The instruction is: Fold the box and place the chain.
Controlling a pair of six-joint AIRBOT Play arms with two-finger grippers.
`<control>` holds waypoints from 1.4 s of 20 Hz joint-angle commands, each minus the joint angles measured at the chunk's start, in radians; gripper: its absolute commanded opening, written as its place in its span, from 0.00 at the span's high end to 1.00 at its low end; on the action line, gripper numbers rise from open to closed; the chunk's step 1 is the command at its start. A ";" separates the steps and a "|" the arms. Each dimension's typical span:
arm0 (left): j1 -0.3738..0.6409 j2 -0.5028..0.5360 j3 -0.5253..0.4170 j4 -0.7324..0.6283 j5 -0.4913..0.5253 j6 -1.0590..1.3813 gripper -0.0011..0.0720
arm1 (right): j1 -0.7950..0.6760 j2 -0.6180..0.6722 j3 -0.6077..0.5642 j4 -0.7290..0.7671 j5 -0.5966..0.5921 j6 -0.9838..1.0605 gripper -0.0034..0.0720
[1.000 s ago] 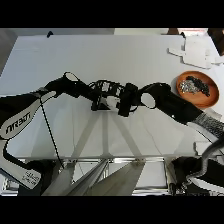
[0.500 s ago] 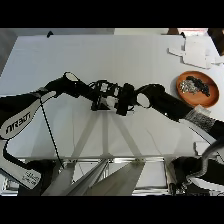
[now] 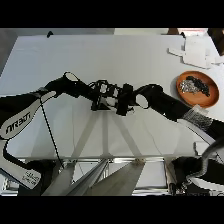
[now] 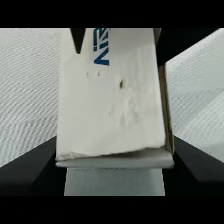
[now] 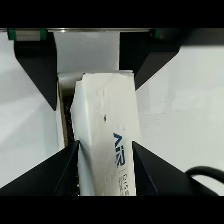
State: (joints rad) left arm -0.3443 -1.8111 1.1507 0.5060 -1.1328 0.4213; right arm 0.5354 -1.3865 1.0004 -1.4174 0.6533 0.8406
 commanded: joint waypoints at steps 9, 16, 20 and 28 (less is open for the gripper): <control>0.000 0.001 0.000 0.000 -0.001 0.000 0.72 | 0.029 0.047 0.000 -0.050 0.033 0.001 0.33; 0.000 0.001 0.000 0.000 0.000 0.000 0.72 | -0.042 0.217 -0.001 0.102 -0.020 0.196 0.88; 0.000 0.001 0.000 0.000 -0.001 0.000 0.72 | -0.147 0.168 -0.006 0.404 -0.031 0.203 0.94; 0.000 0.001 0.000 0.000 -0.001 0.000 0.72 | -0.152 -0.001 -0.150 0.723 0.009 0.099 0.95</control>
